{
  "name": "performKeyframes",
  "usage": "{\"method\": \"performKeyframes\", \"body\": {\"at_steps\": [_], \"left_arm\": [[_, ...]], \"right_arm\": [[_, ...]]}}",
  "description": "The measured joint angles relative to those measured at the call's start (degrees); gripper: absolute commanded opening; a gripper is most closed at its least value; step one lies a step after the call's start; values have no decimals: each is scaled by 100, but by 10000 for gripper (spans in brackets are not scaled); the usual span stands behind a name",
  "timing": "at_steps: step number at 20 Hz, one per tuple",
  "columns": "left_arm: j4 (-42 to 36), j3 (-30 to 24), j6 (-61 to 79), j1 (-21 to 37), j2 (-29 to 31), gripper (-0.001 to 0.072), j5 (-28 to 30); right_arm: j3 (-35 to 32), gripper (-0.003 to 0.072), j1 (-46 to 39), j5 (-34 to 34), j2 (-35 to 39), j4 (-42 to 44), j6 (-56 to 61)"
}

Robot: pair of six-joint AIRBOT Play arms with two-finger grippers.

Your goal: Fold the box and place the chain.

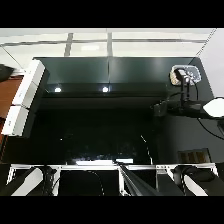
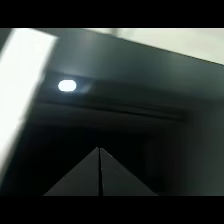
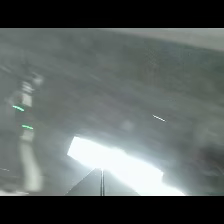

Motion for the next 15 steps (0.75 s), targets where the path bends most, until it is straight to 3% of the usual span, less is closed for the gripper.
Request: {"method": "performKeyframes", "body": {"at_steps": [4,8,15], "left_arm": [[511,-1408,-63,-955,1215,25,457],[844,-2538,-92,-1270,2264,25,885],[940,-3040,-103,-1377,2820,25,1095]], "right_arm": [[-13,13,35,-315,-133,-2031,1384],[-15,13,-28,-415,-173,-2911,1996],[-15,13,-57,-461,-179,-3298,2249]]}}
